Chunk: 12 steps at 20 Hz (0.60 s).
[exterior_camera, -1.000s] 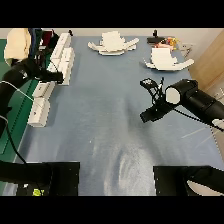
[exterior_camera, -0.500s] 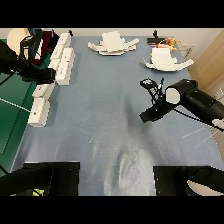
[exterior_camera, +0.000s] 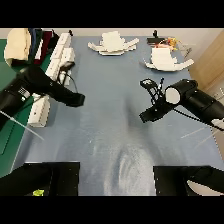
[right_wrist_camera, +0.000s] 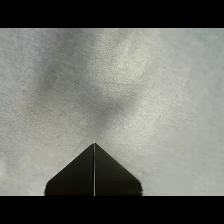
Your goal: Fold the box.
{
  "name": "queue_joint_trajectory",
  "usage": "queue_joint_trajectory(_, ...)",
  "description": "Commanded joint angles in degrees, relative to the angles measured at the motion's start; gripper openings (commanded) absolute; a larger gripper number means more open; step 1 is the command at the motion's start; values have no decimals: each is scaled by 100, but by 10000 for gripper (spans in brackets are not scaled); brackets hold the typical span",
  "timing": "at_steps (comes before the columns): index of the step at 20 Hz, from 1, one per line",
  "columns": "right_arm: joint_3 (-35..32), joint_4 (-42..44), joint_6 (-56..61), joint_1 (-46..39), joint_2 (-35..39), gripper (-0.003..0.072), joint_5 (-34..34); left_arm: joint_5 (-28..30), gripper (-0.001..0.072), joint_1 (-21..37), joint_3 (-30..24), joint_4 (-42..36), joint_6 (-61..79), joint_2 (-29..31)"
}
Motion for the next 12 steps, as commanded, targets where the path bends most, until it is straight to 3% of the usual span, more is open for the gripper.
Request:
queue_joint_trajectory(1,2,2,0,0,0,4,0,1084,13,-848,-761,-33,-42,74)
queue_joint_trajectory(3,2,2,2,0,0,4,2,1296,13,-957,-962,-35,-48,74)
queue_joint_trajectory(12,2,2,0,0,0,4,0,1246,13,-955,-992,-35,-42,74)
